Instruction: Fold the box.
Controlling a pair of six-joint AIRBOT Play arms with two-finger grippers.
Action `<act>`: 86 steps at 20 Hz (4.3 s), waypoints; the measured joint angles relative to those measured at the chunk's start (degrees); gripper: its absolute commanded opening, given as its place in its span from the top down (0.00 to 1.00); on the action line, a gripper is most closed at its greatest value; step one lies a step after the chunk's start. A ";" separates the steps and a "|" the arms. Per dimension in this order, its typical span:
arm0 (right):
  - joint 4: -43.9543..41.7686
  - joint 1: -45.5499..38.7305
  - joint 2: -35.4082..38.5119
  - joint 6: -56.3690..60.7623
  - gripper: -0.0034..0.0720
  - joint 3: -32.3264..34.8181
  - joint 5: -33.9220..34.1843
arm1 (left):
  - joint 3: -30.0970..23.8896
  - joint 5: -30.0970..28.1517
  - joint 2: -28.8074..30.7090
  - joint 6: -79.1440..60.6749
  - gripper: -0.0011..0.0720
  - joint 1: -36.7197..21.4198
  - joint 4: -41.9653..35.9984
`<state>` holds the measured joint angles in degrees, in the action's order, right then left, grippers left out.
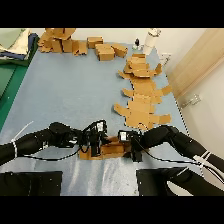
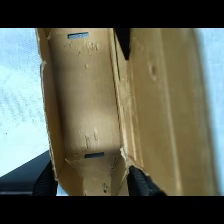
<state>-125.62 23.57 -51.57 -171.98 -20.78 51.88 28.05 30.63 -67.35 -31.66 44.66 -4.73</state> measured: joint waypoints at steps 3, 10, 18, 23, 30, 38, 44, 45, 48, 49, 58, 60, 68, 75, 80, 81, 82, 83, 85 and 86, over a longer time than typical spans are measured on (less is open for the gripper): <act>-0.42 0.07 0.04 -0.02 0.38 0.00 0.02 | 0.00 0.00 0.00 0.00 0.97 0.00 0.00; -0.85 0.07 0.04 -0.02 0.38 0.02 -0.04 | 0.00 -0.02 0.00 0.00 0.97 0.00 0.00; -1.03 0.07 0.04 -0.04 0.38 0.04 -0.20 | 0.04 0.63 -0.02 0.02 0.97 0.00 -0.11; -1.73 0.13 0.07 0.07 0.38 0.02 -0.96 | 0.00 -0.04 0.17 0.15 0.44 -0.07 -0.24; -1.25 0.15 0.11 0.02 0.38 0.00 -0.63 | 0.04 -5.84 4.52 5.73 0.41 -0.07 -0.57; -0.98 0.15 0.11 0.00 0.36 -0.02 -0.48 | -0.85 -10.19 12.98 31.52 0.21 -0.13 17.03; -1.03 0.15 0.11 0.00 0.16 0.00 -0.48 | -1.55 -9.68 14.36 41.11 0.21 -0.13 24.06; -1.03 0.15 0.11 0.02 0.12 0.00 -0.52 | -1.55 -9.57 14.43 41.66 0.21 -0.11 24.30; -1.14 0.15 0.09 0.02 0.15 0.00 -0.61 | -1.62 -9.60 14.53 42.58 0.21 -0.13 25.16; -1.16 0.15 0.11 0.02 0.18 0.00 -0.66 | -1.62 -9.42 14.53 42.82 0.21 -0.13 25.33; -1.64 0.15 0.11 0.02 0.28 0.00 -0.85 | -1.62 -9.51 14.58 43.69 0.21 -0.31 28.50; -1.64 0.15 0.11 0.02 0.28 0.00 -0.85 | -1.62 -9.09 14.69 45.68 0.21 -1.05 30.80; -1.68 0.15 0.11 0.02 0.28 0.00 -0.87 | -1.62 3.08 17.38 60.22 0.96 -3.76 42.32; -1.68 0.15 0.09 0.02 0.28 0.00 -0.85 | -1.62 9.31 15.72 91.67 0.97 4.63 39.98; -1.68 0.15 0.09 0.02 0.28 0.00 -0.85 | -1.18 -5.05 11.28 96.17 0.97 8.17 24.50; -1.68 0.15 0.09 0.02 0.28 0.00 -0.83 | -1.05 -8.02 10.82 96.13 0.97 8.15 22.51; -1.68 0.15 0.09 0.02 0.28 0.00 -0.70 | -0.90 -10.45 10.49 95.95 0.97 7.91 20.96; -1.68 0.15 0.09 0.02 0.28 0.00 -0.66 | -0.72 -12.72 10.21 95.84 0.97 7.34 19.76; -1.70 0.15 0.09 0.02 0.28 0.00 -0.57 | -0.26 -16.94 9.64 95.43 0.97 6.16 18.29; -1.70 0.15 0.11 0.02 0.28 0.00 -0.52 | 0.15 -18.71 9.05 94.55 0.97 5.75 17.81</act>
<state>-127.33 23.73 -51.46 -171.96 -20.78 51.35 28.21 11.92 -58.30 62.89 50.41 13.08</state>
